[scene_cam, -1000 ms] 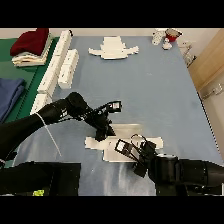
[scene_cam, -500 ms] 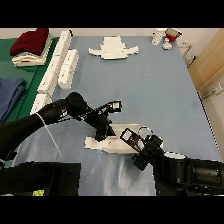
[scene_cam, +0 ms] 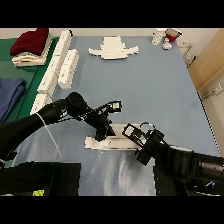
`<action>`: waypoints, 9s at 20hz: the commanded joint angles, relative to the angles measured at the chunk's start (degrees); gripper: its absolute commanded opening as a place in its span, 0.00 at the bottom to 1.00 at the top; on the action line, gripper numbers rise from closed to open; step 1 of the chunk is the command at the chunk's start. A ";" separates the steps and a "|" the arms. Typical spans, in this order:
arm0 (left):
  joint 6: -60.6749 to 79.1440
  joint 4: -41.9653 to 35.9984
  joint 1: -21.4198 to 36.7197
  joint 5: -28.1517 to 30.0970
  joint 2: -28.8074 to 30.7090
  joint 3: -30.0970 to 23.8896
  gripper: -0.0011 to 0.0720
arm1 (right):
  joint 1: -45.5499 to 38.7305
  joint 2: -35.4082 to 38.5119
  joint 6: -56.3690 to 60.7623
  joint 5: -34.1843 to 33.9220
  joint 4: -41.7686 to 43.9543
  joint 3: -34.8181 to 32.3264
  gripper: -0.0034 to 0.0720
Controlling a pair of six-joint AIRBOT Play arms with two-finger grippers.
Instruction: Fold the box.
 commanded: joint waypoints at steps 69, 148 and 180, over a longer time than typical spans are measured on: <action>0.00 0.02 -0.02 0.00 0.02 0.04 0.03 | -44.15 -6.64 -106.60 17.33 61.31 -11.45 0.64; -60.39 -5.99 -4.52 13.42 -4.02 3.48 0.03 | -44.15 -6.64 -106.60 17.33 61.31 -11.43 0.64; -24.39 24.13 -7.34 6.29 28.52 -14.38 0.91 | -44.15 -6.64 -106.60 17.33 61.31 -11.43 0.64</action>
